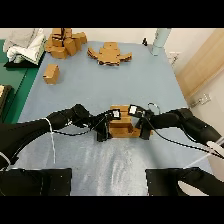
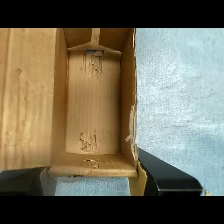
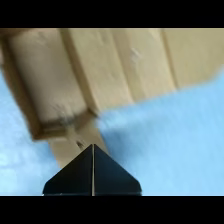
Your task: Fold the box.
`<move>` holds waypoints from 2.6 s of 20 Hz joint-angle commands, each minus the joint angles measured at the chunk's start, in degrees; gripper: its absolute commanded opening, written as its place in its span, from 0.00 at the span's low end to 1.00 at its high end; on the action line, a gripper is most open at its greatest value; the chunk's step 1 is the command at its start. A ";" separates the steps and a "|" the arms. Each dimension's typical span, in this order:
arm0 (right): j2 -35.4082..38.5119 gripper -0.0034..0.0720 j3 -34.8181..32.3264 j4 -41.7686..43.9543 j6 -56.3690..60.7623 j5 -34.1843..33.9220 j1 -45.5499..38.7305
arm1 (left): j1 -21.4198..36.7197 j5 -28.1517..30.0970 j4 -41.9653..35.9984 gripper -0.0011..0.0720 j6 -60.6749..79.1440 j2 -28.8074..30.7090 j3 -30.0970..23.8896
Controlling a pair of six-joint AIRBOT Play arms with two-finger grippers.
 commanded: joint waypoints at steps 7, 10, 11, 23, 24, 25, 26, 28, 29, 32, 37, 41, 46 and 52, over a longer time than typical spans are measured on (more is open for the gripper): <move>1.53 0.05 -0.66 -19.17 60.11 -14.75 -15.04 | 0.00 0.00 0.07 0.71 0.11 0.04 0.00; -5.44 0.05 -0.96 -4.70 51.06 -11.52 -16.33 | 0.00 0.02 0.07 0.71 0.11 0.04 0.00; -7.26 0.05 -0.96 -0.15 48.06 -10.84 -16.00 | 0.00 0.00 0.07 0.71 0.11 0.04 0.00; -3.37 0.05 -0.79 14.25 40.81 -11.45 -11.32 | 0.00 -0.02 0.07 0.71 0.11 0.04 0.00; -3.39 0.05 -0.79 15.08 40.68 -11.26 -11.32 | 0.00 0.00 0.07 0.71 0.11 0.04 0.00; -3.39 0.05 -0.79 15.80 40.68 -10.84 -11.32 | 0.00 0.00 0.07 0.71 0.13 0.04 0.00; -3.39 0.05 -0.72 16.68 40.65 -10.56 -11.32 | 0.00 0.00 0.07 0.71 0.11 0.04 0.00; -3.32 0.17 0.15 18.64 40.65 -10.93 -11.32 | 0.00 0.00 0.07 0.71 0.11 0.04 0.00; -3.21 0.28 0.81 19.41 40.65 -11.13 -11.32 | 0.00 0.00 0.07 0.71 0.11 0.04 0.00; -3.17 0.38 2.97 19.76 40.81 -12.50 -11.32 | 0.00 0.00 0.07 0.71 0.13 0.04 0.00; -3.30 0.46 3.87 22.27 40.92 -12.55 -11.21 | 0.00 0.00 0.07 0.71 0.11 0.04 0.00; -3.76 0.76 3.85 22.14 40.92 -11.15 -8.00 | 0.00 0.00 0.07 0.71 0.11 0.04 0.00; -8.90 0.76 6.19 14.93 48.28 -7.04 -0.79 | 0.00 0.00 0.07 0.71 0.11 0.04 0.00; -11.06 0.76 11.78 -7.28 73.75 -9.11 10.82 | 0.00 0.00 0.07 0.71 0.11 0.04 0.00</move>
